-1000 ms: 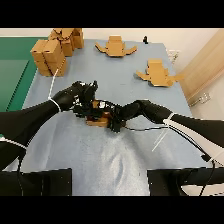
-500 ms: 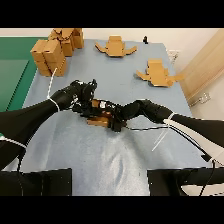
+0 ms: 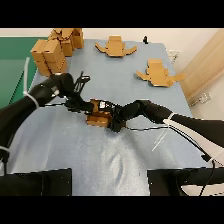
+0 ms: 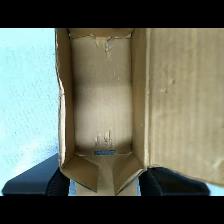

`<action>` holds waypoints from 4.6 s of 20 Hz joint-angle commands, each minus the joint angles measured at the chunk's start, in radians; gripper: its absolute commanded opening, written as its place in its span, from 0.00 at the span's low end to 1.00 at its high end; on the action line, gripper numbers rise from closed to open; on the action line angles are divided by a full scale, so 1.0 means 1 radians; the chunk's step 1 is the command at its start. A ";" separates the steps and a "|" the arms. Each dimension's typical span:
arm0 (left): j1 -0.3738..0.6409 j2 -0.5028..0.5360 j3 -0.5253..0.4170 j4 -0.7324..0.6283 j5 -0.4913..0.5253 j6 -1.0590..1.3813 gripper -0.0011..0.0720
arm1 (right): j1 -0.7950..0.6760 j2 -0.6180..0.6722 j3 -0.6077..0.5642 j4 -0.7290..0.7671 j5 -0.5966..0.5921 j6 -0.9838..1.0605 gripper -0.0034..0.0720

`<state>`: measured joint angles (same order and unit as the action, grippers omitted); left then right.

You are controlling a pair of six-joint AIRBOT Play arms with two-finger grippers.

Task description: Fold the box.

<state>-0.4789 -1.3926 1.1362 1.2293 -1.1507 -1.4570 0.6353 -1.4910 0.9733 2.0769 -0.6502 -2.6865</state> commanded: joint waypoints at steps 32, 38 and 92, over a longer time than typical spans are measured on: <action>0.254 -0.128 -0.140 -0.496 -0.018 1.853 0.92 | 0.002 0.000 0.000 0.000 -0.006 0.008 0.06; 0.209 -0.128 -0.142 -0.527 -0.037 1.811 0.92 | 0.002 0.000 0.000 -0.001 -0.005 0.008 0.06; 0.180 -0.155 -0.154 -0.445 0.016 1.699 0.75 | -0.012 0.006 0.000 0.075 -0.027 -0.126 0.49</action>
<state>-0.2985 -1.5482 0.9817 0.7891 -1.1309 0.2398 0.6220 -1.4818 0.9730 2.1544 -0.6876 -2.8101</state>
